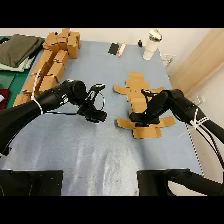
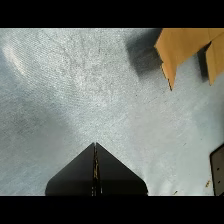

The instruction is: Fold the box.

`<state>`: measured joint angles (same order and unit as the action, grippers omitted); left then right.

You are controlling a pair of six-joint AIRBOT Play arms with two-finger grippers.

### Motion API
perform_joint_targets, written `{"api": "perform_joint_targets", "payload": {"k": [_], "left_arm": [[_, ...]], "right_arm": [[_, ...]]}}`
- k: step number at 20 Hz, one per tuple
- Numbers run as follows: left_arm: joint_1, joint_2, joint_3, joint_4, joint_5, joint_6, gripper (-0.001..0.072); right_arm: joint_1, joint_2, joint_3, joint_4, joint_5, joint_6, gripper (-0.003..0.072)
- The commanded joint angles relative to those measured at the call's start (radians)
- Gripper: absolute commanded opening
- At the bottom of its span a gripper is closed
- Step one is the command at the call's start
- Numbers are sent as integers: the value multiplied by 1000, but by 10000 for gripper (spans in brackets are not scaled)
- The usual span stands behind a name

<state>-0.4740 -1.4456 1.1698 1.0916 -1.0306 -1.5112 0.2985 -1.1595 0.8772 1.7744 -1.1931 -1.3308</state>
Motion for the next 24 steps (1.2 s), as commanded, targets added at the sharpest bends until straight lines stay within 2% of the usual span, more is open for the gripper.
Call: {"api": "perform_joint_targets", "payload": {"k": [1,5,6,9,10,13,15,17,19,22,24], "left_arm": [[0,-1,0,0,0,0,12],[0,-1,1,0,0,0,12],[0,-1,0,0,0,0,12],[0,-1,1,0,0,0,12],[0,-1,0,0,0,0,12],[1,-1,0,0,0,1,12],[0,-1,0,0,3,1,12],[0,-1,0,0,48,1,12],[0,-1,1,0,67,1,12],[0,-1,0,0,96,1,12],[0,-1,0,0,105,1,12]], "right_arm": [[36,-1,-8,3,25,17,5],[31,-1,-5,5,24,14,6],[10,-1,7,-14,4,10,30],[-130,0,64,-109,-58,-27,327],[-200,0,80,-155,-77,-46,380],[-427,-1,88,-235,-91,-145,380],[-575,-5,88,-204,-71,-242,388],[-682,-28,88,-152,-37,-341,388],[-744,-63,88,-115,-14,-435,444],[-756,-120,88,-100,13,-591,444],[-756,-148,88,-30,39,-681,444]]}}
